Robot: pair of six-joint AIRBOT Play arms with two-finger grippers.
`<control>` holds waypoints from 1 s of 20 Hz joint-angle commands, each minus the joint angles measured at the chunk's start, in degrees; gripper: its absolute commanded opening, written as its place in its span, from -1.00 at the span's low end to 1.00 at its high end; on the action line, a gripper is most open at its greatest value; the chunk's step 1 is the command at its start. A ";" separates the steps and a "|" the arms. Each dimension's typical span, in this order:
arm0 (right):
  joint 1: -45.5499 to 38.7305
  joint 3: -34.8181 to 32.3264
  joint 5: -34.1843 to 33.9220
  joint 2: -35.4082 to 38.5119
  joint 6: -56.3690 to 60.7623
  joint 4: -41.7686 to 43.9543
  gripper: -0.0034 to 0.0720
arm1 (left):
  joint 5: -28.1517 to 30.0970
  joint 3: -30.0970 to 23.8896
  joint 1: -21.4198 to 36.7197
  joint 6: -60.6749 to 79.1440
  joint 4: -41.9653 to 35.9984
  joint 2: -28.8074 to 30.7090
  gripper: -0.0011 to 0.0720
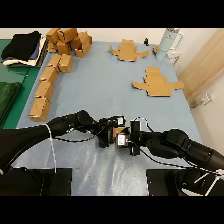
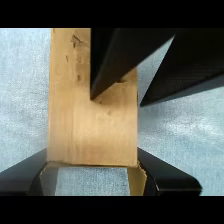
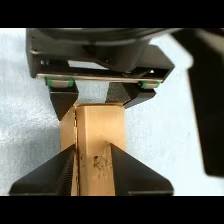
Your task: Fold the box.
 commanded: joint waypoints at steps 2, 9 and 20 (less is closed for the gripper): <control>0.02 -0.02 0.17 -0.48 -0.15 -0.61 -0.40 | 0.02 0.04 0.00 0.02 0.00 -0.02 0.47; 0.02 -0.02 0.09 -0.48 -0.17 -0.59 -0.50 | 0.00 0.04 0.00 0.02 0.00 -0.02 0.47; 0.02 -0.02 -2.19 -0.46 -0.15 -0.35 -0.24 | 0.00 0.04 0.00 0.02 0.00 -0.02 0.47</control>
